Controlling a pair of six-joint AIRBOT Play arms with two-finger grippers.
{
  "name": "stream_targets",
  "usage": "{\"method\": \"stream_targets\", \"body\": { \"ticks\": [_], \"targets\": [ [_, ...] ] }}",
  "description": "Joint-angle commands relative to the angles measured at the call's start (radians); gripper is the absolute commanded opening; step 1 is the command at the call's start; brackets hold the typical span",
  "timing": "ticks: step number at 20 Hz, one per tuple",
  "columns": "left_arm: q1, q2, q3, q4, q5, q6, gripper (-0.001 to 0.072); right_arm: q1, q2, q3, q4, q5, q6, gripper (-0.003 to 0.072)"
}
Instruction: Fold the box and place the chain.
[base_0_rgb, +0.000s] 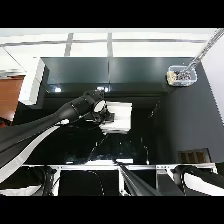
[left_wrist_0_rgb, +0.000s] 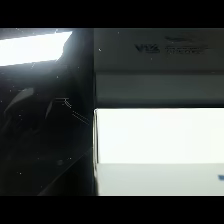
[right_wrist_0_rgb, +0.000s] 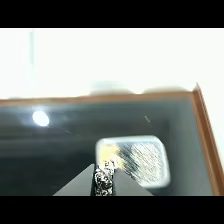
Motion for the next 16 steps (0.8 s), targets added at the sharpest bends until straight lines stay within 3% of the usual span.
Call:
{"method": "stream_targets", "body": {
  "ticks": [1,7,16],
  "targets": [
    [0.000,0.000,0.001,0.000,0.000,0.000,0.0027,0.045,0.119,0.000,0.203,0.010,-0.088,0.0017],
    [0.000,0.000,0.001,0.000,0.000,0.000,0.0027,0.057,0.157,0.000,0.468,0.108,-0.109,0.0018],
    [0.000,0.000,0.001,0.000,0.000,0.000,0.0027,0.057,0.157,-0.011,0.824,0.127,-0.114,0.0018]
  ]
}}
